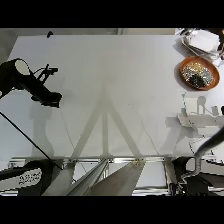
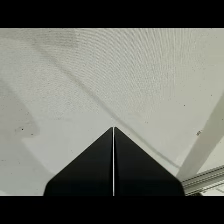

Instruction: Fold the box and place the chain.

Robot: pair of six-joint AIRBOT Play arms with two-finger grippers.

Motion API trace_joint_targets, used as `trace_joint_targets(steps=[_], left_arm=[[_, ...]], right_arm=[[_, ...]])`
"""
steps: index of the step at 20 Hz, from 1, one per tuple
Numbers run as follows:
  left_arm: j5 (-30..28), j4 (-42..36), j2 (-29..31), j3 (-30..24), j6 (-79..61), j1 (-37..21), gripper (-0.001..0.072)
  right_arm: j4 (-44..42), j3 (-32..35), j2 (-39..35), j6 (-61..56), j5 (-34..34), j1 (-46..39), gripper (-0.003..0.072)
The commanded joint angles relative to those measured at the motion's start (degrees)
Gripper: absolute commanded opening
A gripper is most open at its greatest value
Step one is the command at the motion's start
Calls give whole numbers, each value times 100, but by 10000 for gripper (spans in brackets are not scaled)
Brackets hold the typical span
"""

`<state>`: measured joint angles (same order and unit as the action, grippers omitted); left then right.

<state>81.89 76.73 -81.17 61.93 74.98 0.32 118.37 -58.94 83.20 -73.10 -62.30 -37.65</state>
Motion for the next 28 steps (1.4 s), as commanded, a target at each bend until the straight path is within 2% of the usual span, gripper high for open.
trace_joint_targets(steps=[1,3,5,10,12,14,18,21,25,28], left_arm=[[-2,2,-2,-2,0,4,12],[-2,0,-2,-2,0,4,12],[-2,2,-2,-2,0,4,12],[-2,2,-2,-2,0,4,12],[0,2,-2,-2,0,4,12],[0,2,-2,-2,0,4,12],[-2,2,-2,-2,0,4,12],[-2,0,-2,-2,0,4,12],[-4,2,-2,-2,0,4,12],[-2,0,-2,-2,0,4,12]], right_arm=[[4,-4,87,-98,-291,-2,0],[-149,-4,13,-85,-494,9,11],[-654,-4,-184,92,-592,9,10],[-2968,20,-1045,922,-911,22,8],[-3810,256,-1556,1268,-981,203,8],[-4275,662,-2122,1384,-960,584,7],[-4874,1604,-3241,1379,-557,1681,8],[-5296,1985,-3777,1158,-238,2387,8],[-5560,2260,-3926,691,299,3305,8],[-5665,2470,-3926,181,1054,4299,8]])
